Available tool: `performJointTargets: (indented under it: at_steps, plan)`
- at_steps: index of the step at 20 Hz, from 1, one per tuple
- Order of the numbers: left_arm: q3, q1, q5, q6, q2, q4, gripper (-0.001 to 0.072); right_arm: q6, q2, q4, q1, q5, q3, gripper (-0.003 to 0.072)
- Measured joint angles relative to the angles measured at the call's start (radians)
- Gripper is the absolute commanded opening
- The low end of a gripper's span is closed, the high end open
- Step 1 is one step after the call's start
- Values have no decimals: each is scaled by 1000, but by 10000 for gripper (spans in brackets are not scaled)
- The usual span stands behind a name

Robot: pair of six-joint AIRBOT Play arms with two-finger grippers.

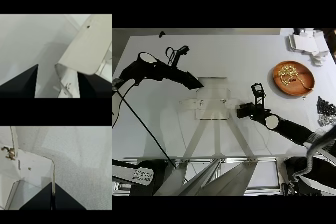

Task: Fold the box and place the chain.

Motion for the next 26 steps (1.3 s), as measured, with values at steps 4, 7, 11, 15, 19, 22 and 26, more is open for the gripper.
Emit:
performJointTargets:
  at_steps: [4,7,11,15,19,22,26]
  plan:
    - [3,-43,-2,24,-38,2,488,-1,0,-1,0,0,0,10]
    - [5,-56,-25,54,-52,2,240,-1,0,-2,0,0,0,10]
    - [5,-63,-58,81,-58,2,205,-1,0,-2,0,0,0,10]
    - [5,-64,-69,153,-60,2,13,-1,0,-2,0,0,0,10]
    - [5,-64,-71,209,-60,2,14,-2,0,-2,0,1,0,149]
    - [5,-65,-65,222,-60,3,14,-2,11,-2,0,4,0,448]
    - [5,-65,-71,187,-57,3,8,-2,90,-2,0,3,0,448]
